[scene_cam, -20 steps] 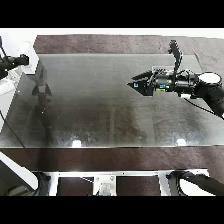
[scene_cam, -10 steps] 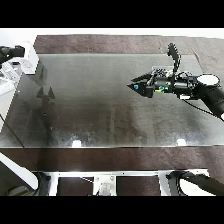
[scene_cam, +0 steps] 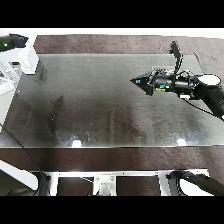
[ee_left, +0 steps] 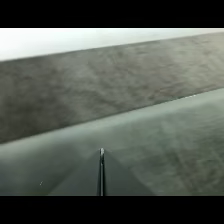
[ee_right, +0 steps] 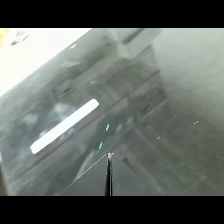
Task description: Fold the box and place the chain.
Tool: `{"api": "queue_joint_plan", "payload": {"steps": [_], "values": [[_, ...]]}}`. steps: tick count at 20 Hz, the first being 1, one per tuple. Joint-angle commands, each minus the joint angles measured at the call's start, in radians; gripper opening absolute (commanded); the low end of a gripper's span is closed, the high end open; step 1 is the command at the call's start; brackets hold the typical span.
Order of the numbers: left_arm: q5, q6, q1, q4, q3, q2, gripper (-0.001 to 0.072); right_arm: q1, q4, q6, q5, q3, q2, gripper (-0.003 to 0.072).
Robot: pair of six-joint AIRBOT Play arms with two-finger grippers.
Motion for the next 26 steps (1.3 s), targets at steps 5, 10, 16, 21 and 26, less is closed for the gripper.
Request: {"api": "queue_joint_plan", "payload": {"steps": [5,10,16,21,26], "values": [[0.235,0.129,-0.214,-0.012,-0.386,0.408,0.0015,0.0,0.003,0.003,-0.254,-0.072,0.124,0.0008],[0.542,0.265,-0.42,-0.018,-0.898,0.674,0.0015,0.0,-0.019,-0.002,-0.375,-0.253,0.278,0.0009],[0.654,0.446,-0.483,-0.214,-1.363,0.797,0.0016,0.0,-0.036,-0.079,-0.515,-0.541,0.51,0.0009],[0.495,0.999,-0.483,-0.748,-1.528,0.797,0.0015,0.0,-0.038,-0.089,-0.575,-0.752,0.685,0.0008],[0.351,1.407,-0.483,-1.162,-1.671,0.797,0.0016,0.0,-0.038,-0.088,-0.601,-0.869,0.781,0.001]]}}
